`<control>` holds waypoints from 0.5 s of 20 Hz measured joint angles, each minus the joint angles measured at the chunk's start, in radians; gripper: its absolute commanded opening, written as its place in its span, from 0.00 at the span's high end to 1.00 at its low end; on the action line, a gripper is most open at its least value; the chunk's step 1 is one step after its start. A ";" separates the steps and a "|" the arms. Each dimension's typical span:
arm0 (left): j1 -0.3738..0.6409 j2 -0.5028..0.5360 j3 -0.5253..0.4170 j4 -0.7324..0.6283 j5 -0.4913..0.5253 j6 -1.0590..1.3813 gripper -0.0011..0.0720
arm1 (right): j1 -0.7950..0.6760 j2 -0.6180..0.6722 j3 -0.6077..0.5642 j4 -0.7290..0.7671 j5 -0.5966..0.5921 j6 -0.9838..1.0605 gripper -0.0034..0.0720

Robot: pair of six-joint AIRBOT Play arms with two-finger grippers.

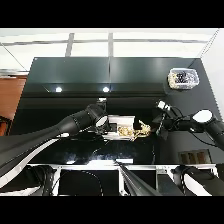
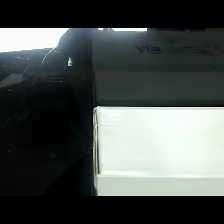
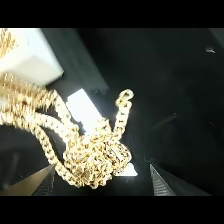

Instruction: Fold the box and place the chain.

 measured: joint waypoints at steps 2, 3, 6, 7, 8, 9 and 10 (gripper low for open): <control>0.000 0.000 0.000 0.000 0.000 0.000 0.94 | 0.021 -0.007 -0.005 -0.023 -0.004 -0.047 0.00; 0.000 0.000 0.000 0.000 0.000 0.000 0.94 | 0.032 -0.010 -0.007 -0.038 -0.010 -0.063 0.00; 0.000 0.000 0.000 0.000 0.000 0.000 0.94 | 0.071 -0.019 -0.010 -0.078 -0.015 -0.099 0.00; 0.000 0.000 0.000 0.000 0.000 0.000 0.94 | 0.085 -0.020 -0.010 -0.089 -0.022 -0.106 0.00; 0.000 0.000 0.000 0.000 0.000 0.000 0.94 | 0.097 -0.021 -0.010 -0.095 -0.032 -0.111 0.00; 0.000 0.000 0.000 0.000 0.000 0.000 0.94 | 0.108 -0.023 -0.010 -0.101 -0.048 -0.117 0.00; 0.000 0.000 0.000 0.000 0.000 0.000 0.94 | 0.116 -0.023 -0.010 -0.106 -0.065 -0.121 0.00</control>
